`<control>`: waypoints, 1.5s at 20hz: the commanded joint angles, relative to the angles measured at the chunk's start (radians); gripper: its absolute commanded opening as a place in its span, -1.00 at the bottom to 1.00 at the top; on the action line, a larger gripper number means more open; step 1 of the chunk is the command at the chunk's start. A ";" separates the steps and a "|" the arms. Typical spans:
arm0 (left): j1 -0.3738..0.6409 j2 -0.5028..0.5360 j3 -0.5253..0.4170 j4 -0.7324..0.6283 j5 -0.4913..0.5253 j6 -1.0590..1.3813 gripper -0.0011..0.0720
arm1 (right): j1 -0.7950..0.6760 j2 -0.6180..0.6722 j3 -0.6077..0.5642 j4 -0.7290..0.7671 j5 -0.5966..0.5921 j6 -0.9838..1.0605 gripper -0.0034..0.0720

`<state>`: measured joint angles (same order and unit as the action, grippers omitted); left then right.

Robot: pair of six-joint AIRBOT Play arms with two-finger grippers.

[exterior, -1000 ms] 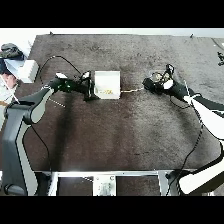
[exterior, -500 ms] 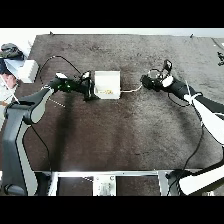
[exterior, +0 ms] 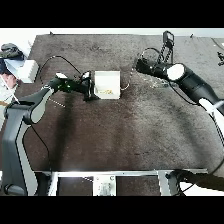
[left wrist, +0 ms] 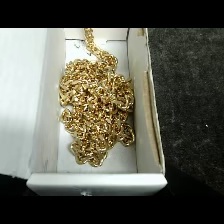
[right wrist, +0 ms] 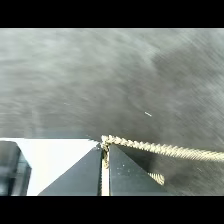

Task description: Fold the box and place the chain.

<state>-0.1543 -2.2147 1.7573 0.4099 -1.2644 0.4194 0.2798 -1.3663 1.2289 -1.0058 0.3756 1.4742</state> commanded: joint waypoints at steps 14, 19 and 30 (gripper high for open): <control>0.000 0.000 0.000 0.000 0.000 0.000 -0.03 | 0.236 0.027 0.001 0.023 -0.188 -0.014 -0.88; 0.000 0.000 0.000 0.000 0.000 0.000 -0.03 | 0.275 -0.102 0.001 0.046 -0.157 -0.012 -0.88; 0.000 0.000 0.000 0.000 0.000 0.000 -0.03 | 0.084 -0.073 -0.023 -0.079 0.105 -0.019 -0.07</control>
